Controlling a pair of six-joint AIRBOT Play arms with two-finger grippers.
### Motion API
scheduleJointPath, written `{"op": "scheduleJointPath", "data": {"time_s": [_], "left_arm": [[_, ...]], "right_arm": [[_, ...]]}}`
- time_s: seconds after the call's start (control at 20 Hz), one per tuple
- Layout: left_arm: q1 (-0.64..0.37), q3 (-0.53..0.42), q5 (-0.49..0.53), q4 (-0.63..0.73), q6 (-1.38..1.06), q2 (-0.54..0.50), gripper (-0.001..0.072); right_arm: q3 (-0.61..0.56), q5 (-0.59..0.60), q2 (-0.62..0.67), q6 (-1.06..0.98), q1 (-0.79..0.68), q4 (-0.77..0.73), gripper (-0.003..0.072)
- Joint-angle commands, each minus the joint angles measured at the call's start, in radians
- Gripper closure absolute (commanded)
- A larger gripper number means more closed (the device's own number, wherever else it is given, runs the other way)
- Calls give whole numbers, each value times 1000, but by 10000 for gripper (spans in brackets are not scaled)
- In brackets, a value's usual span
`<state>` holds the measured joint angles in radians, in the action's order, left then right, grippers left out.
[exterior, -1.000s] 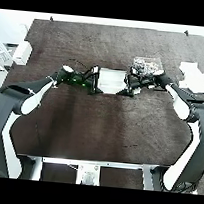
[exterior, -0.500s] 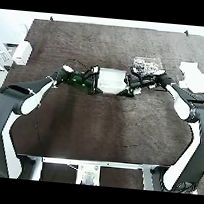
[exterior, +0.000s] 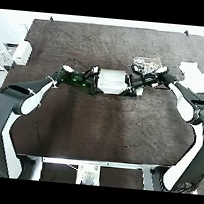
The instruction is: Fold the box and place the chain.
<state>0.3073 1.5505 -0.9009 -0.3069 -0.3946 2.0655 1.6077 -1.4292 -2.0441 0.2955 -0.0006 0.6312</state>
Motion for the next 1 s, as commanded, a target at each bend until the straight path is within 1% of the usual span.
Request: {"op": "scheduleJointPath", "data": {"time_s": [0.0, 0.2, 0.5, 0.6, 0.65, 0.7, 0.75, 0.8, 0.85, 0.95], "left_arm": [[-1, 1, 6, -4, 1, 0, 243], [-1, 1, 4, -4, 1, 0, 243], [-1, 1, 2, -4, 2, 0, 243], [-1, 1, 2, -4, 2, 0, 243], [-1, 1, 1, -4, 2, 0, 244], [-1, 1, -1, -4, 2, 0, 243], [-1, 1, -1, -4, 2, 0, 243], [-1, 1, -1, -4, 2, 0, 243], [-1, 1, -1, -4, 2, 0, 244], [-1, 1, -1, -4, 2, 0, 243]], "right_arm": [[1, 8, 37, -9, -15, 26, 20], [2, 60, 61, -46, -66, 55, 21], [2, 58, 87, -61, -145, 58, 21], [2, 37, 108, -62, -153, 50, 23], [2, 14, 117, -61, -152, 41, 46], [3, -12, 126, -61, -148, 28, 150], [3, -47, 131, -61, -142, 7, 397], [3, -86, 134, -61, -136, -31, 580], [3, -131, 133, -61, -129, -71, 672], [3, -173, 133, -61, -107, -128, 673]]}}
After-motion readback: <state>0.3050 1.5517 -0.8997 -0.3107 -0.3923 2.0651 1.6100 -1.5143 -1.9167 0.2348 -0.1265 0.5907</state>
